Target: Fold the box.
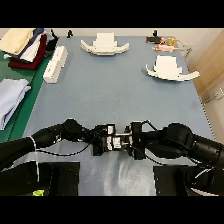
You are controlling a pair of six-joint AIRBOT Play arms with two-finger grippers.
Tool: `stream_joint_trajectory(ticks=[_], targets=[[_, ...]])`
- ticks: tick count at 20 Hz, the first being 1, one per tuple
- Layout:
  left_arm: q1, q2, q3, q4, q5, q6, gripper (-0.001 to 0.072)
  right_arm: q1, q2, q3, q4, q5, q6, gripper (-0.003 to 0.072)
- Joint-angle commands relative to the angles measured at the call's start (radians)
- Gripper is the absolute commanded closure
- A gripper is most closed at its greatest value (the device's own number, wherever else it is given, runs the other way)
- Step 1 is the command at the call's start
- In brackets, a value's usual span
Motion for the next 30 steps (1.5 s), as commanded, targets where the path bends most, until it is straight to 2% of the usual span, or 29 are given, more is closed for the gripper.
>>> stream_joint_trajectory(ticks=[1, 10, 19, 20, 21, 22, 25, 26, 27, 28, 29, 30], targets=[[0.000, 0.000, 0.001, 0.001, 0.000, 0.001, 0.0192, 0.000, 0.038, 0.000, -0.036, 0.012, 0.001, 0.0031], [0.000, 0.000, 0.001, 0.001, 0.000, 0.001, 0.0191, 0.000, 0.044, 0.002, -0.130, 0.038, 0.035, 0.0032], [0.000, 0.000, 0.001, 0.001, 0.000, 0.001, 0.0191, 0.000, 0.044, 0.029, -0.135, 0.042, 0.037, 0.0034], [0.000, 0.000, 0.001, 0.001, 0.000, 0.001, 0.0192, 0.000, 0.043, 0.029, -0.135, 0.042, 0.037, 0.0049], [0.000, 0.000, 0.001, 0.001, 0.000, 0.001, 0.0191, 0.000, 0.042, 0.029, -0.136, 0.042, 0.037, 0.0165], [0.000, 0.000, 0.001, 0.001, 0.000, 0.001, 0.0192, 0.000, 0.039, 0.029, -0.135, 0.041, 0.037, 0.0219], [0.000, 0.000, 0.001, 0.001, 0.000, 0.001, 0.0192, 0.000, 0.014, 0.029, -0.097, 0.034, 0.037, 0.0221], [0.000, 0.000, 0.001, 0.001, 0.000, 0.001, 0.0192, 0.000, 0.003, 0.029, -0.072, 0.028, 0.035, 0.0243], [0.000, 0.000, 0.001, 0.001, 0.000, 0.001, 0.0191, 0.000, -0.008, 0.029, -0.047, 0.019, 0.033, 0.0305], [0.000, 0.000, 0.001, 0.001, 0.000, 0.001, 0.0191, 0.000, -0.016, 0.028, -0.025, 0.013, 0.033, 0.0342], [0.000, 0.000, 0.001, 0.001, 0.000, 0.001, 0.0191, 0.000, -0.026, 0.028, -0.010, 0.007, 0.032, 0.0348], [0.000, 0.000, 0.001, 0.001, 0.000, 0.001, 0.0191, 0.000, -0.032, 0.029, 0.006, -0.003, 0.023, 0.0405]])
